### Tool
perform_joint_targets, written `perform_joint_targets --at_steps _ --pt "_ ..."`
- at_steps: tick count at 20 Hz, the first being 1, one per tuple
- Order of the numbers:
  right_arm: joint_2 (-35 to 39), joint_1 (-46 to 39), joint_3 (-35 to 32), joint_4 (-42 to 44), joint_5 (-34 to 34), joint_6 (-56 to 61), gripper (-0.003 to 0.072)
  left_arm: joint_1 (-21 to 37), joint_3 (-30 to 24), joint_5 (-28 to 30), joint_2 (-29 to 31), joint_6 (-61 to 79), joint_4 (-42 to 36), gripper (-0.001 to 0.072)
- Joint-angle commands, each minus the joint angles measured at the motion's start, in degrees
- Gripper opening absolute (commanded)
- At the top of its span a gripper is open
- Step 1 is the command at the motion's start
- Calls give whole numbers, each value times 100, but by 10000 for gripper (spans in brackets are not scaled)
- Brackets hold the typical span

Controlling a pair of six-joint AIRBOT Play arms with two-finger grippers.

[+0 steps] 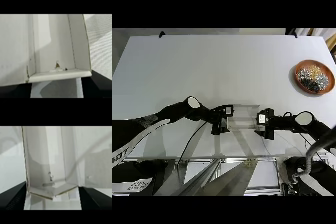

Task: Fold the box and place the chain.

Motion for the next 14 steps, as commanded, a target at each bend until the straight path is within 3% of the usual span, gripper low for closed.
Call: perform_joint_targets --at_steps 1,6,7,9,11,12,14 --pt "494 2 4 -944 146 848 682 2 -4 -7 4 0 4 334" --pt "1311 2 4 -1829 529 1751 673 2 -4 -7 4 0 4 334" --pt "1521 2 4 -1652 516 1768 616 2 -4 -7 4 0 4 334" --pt "1915 2 4 -1014 498 1762 403 2 -4 -7 4 0 4 334" --pt "2190 2 4 -280 483 1759 69 2 -4 -7 2 0 4 334" --pt "2223 2 4 179 470 1762 17 2 -4 -7 2 0 4 334" --pt "2155 2 2 1060 328 1764 17 2 -4 -7 4 0 4 334"
